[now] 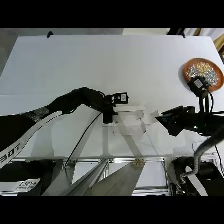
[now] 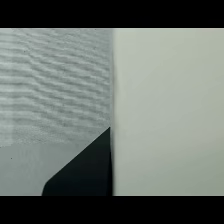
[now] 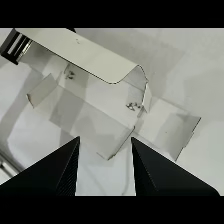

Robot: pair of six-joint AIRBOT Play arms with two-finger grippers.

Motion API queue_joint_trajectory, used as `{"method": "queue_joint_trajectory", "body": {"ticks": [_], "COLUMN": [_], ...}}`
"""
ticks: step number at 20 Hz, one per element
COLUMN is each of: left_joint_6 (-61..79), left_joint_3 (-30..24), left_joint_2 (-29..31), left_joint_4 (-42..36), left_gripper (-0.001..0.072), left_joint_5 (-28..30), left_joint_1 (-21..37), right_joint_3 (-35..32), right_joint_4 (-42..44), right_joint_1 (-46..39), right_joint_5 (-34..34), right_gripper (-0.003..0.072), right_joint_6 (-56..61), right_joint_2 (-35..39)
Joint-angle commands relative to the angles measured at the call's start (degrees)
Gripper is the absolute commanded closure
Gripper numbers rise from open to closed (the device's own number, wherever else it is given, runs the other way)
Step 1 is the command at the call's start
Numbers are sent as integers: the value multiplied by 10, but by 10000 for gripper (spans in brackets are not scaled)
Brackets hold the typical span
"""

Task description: Fold the box and place the chain.

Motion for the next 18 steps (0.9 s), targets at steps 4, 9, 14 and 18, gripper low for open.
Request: {"method": "queue_joint_trajectory", "body": {"ticks": [4,9,14,18], "left_joint_6": [0,0,0,0], "left_joint_3": [0,0,1,1], "left_joint_2": [-2,-2,4,5], "left_joint_4": [3,3,35,44], "left_gripper": [702,698,706,706], "left_joint_5": [4,5,56,54], "left_joint_1": [0,0,0,0], "right_joint_3": [0,0,0,0], "right_joint_4": [0,0,0,0], "right_joint_1": [0,0,0,0], "right_joint_5": [0,0,-4,-8], "right_gripper": [331,331,331,331], "right_joint_6": [0,0,0,0], "right_joint_2": [1,1,1,1]}}
